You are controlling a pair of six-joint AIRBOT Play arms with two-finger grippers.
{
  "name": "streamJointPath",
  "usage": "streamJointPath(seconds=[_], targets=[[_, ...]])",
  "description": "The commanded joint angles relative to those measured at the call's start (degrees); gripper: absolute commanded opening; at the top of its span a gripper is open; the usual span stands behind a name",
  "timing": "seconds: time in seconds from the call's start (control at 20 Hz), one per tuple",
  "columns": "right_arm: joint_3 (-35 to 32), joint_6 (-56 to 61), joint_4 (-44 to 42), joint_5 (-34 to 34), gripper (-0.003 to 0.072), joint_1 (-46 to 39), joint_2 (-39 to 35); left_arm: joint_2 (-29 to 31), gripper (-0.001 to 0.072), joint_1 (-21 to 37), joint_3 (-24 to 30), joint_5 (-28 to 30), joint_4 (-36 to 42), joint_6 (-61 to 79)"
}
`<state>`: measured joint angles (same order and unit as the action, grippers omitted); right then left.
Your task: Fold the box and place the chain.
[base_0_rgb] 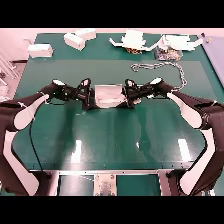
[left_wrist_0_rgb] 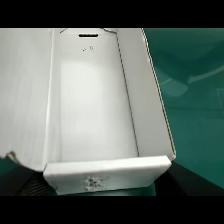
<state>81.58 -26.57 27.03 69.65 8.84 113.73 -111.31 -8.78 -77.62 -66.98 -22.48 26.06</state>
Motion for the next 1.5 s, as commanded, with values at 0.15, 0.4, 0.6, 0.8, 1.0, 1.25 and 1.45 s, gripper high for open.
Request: streamJointPath(seconds=[0.15,0.4,0.6,0.8,1.0,1.25,1.45], targets=[[0.0,-0.04,0.02,0.09,0.0581,0.0,-0.02,0.07,0.072,-0.42,-0.17,1.57,-0.98,-3.1],[0.0,-0.04,0.02,0.09,0.058,0.0,-0.02,0.07,0.072,-0.48,-0.28,0.44,-1.03,-0.55],[0.0,-0.04,0.02,0.09,0.0581,0.0,-0.02,0.07,0.072,-0.59,-0.28,-0.44,-0.98,1.29],[0.0,-0.04,0.02,0.09,0.0581,0.0,-0.02,0.09,0.072,-1.88,-0.31,0.02,-0.83,1.22],[0.0,-0.04,0.02,0.09,0.0581,0.0,-0.02,0.11,0.072,-1.88,-0.28,0.5,-0.7,0.5],[0.0,-0.04,0.02,0.09,0.0581,0.0,-0.02,0.11,0.0711,-1.88,-0.28,1.36,-0.98,-1.36],[0.0,-0.04,0.02,0.09,0.0581,0.0,-0.02,0.13,0.0712,-1.88,-1.14,2.82,-1.9,-1.64]])
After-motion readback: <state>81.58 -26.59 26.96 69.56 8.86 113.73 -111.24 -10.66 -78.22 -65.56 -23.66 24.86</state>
